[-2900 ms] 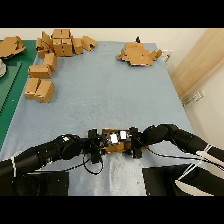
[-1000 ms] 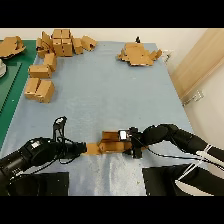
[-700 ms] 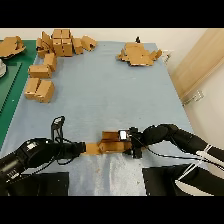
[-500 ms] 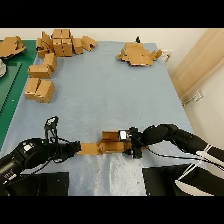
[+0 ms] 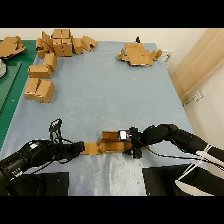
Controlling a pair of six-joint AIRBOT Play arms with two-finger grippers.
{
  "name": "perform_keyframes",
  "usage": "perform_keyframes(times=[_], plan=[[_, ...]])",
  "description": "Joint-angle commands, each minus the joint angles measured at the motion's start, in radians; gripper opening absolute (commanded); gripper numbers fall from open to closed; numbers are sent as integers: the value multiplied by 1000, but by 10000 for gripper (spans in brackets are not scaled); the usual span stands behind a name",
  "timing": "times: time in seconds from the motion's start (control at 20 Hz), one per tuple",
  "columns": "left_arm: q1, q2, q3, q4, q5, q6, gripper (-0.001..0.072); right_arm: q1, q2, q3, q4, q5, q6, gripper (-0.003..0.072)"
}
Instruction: Fold the box.
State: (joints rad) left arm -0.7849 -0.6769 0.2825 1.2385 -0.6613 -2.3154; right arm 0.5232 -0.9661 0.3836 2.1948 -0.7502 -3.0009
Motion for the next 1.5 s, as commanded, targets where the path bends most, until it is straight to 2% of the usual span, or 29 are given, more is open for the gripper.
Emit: perform_keyframes(times=[0.0, 0.25, 0.5, 0.7, 0.8, 1.3, 1.4, 1.45], plan=[[-1, -13, -1, -99, 49, 84, 9, 0, 0, -1, 0, 0, 0, 495], [-2, -14, -8, -211, 63, 178, 10, 0, 0, -1, 0, 1, 0, 494], [-86, -62, -26, -252, 127, 187, 9, 0, 0, -1, 0, 1, 0, 495], [-152, -95, -21, -278, 253, 187, 9, 0, 0, -1, 0, 1, 0, 495], [-163, -95, -2, -273, 273, 192, 9, 0, 0, -1, 0, 1, 0, 494], [-163, -90, 18, -251, 220, 203, 8, 0, 0, -1, 0, 1, 0, 494], [-163, -56, 22, -249, 157, 207, 8, 0, 0, -1, 0, 0, 0, 495], [-159, -37, 22, -242, 92, 206, 9, 0, 0, -1, 0, 1, 0, 495]])
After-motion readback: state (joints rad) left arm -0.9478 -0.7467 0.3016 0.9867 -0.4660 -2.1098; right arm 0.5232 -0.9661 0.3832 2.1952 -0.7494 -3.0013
